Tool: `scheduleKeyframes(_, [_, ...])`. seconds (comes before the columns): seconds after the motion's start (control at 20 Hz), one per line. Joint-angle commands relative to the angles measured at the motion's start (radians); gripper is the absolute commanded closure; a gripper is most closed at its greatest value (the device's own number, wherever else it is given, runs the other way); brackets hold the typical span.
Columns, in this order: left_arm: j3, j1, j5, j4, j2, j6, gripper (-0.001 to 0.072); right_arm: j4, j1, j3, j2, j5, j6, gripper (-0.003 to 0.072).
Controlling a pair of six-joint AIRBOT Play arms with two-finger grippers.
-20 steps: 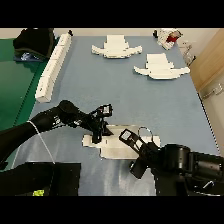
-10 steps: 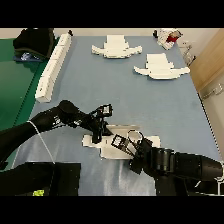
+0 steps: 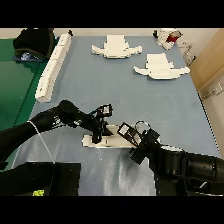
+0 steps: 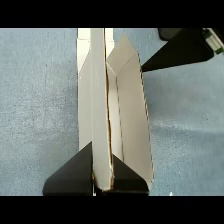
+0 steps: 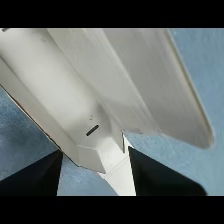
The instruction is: Fold the box.
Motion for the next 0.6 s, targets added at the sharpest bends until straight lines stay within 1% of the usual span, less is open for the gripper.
scheduleKeyframes(0.0, [0.0,0.0,0.0,0.0,0.001,0.0,0.0696,-0.019,0.0,0.001,0.008,-0.023,0.026,-0.0034])
scheduleKeyframes(0.1, [0.0,0.0,0.0,0.0,0.001,0.0,0.0697,0.004,-0.002,-0.001,0.008,-0.01,-0.065,-0.0034])
scheduleKeyframes(0.2, [0.0,0.0,0.0,0.0,0.001,0.0,0.0697,0.07,-0.049,-0.002,0.01,0.03,-0.17,-0.0034])
scheduleKeyframes(0.25, [0.0,0.0,0.0,0.0,0.001,0.0,0.0696,0.119,-0.09,-0.002,0.01,0.055,-0.25,-0.0034])
scheduleKeyframes(0.4, [0.0,0.0,0.0,0.0,0.001,0.0,0.0697,0.295,-0.249,-0.003,0.009,0.143,-0.579,-0.0034])
scheduleKeyframes(0.55, [0.0,0.0,0.0,0.0,0.001,0.0,0.0696,0.454,-0.414,-0.003,0.009,0.16,-0.843,-0.0034])
